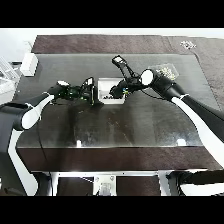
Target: Fold the box and place the chain.
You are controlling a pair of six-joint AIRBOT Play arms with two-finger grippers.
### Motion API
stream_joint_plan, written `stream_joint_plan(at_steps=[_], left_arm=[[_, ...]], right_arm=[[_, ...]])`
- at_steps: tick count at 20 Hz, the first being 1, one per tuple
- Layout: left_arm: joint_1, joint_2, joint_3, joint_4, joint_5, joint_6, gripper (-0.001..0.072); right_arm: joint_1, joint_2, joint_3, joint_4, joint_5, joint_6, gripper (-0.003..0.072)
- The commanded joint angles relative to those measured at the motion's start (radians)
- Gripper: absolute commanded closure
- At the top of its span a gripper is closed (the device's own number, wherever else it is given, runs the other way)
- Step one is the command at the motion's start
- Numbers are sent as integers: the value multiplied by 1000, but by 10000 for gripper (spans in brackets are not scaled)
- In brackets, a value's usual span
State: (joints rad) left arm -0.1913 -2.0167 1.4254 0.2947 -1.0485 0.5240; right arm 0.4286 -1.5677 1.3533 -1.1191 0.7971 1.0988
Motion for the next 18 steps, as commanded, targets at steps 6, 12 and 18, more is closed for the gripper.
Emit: stream_joint_plan(at_steps=[6, 12, 18], left_arm=[[1, 0, 0, 0, 0, 0, 317], [1, 0, 0, 0, 0, 0, 317], [1, 0, 0, -3, 0, 0, 317]], right_arm=[[-370, 0, -81, 26, -82, 234, 315], [-463, -1, -242, 96, -464, 301, 316], [-453, -71, -254, 124, -573, 398, 287]])
